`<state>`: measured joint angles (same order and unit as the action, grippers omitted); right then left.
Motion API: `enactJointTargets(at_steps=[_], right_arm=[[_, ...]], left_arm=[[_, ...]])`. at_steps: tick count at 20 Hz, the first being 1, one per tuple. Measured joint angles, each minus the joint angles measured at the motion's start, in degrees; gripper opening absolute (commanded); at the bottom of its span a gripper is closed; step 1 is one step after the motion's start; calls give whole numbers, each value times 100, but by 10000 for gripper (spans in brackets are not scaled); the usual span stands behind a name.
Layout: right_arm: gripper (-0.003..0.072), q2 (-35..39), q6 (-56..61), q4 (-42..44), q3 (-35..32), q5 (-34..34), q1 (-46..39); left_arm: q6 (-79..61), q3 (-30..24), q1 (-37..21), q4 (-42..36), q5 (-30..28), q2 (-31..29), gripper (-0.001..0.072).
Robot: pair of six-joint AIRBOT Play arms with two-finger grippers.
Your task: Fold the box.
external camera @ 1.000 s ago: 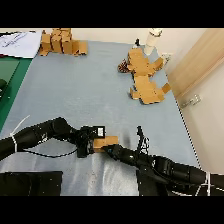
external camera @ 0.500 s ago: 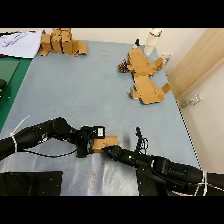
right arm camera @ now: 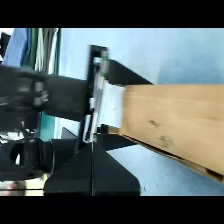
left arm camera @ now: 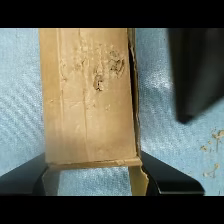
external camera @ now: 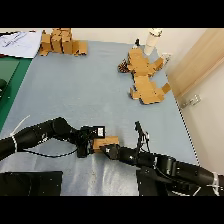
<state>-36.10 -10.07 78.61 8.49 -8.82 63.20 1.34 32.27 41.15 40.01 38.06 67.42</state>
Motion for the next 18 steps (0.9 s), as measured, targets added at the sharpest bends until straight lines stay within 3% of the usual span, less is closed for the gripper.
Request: enactJointTargets(at_steps=[2, 5, 7, 10, 13, 18], right_arm=[[2, 376, -114, -474, 417, 1217, 66], [2, 645, -815, -608, 1054, 3567, 109], [3, 647, -1381, -658, 1368, 5243, 118], [3, 476, -1974, -761, 1604, 7121, -2], [3, 175, -2337, -796, 1722, 7906, -343], [3, -350, -2538, -542, 2000, 7899, -887]], left_arm=[[0, 0, 0, 0, -2, 0, 464], [0, 0, 0, 0, 0, 0, 464], [0, 0, 0, 0, 0, 0, 464], [0, 0, 0, 2, 0, 0, 464], [-2, 0, 0, 2, -2, 0, 464], [0, 0, 0, 0, -4, 0, 464]])
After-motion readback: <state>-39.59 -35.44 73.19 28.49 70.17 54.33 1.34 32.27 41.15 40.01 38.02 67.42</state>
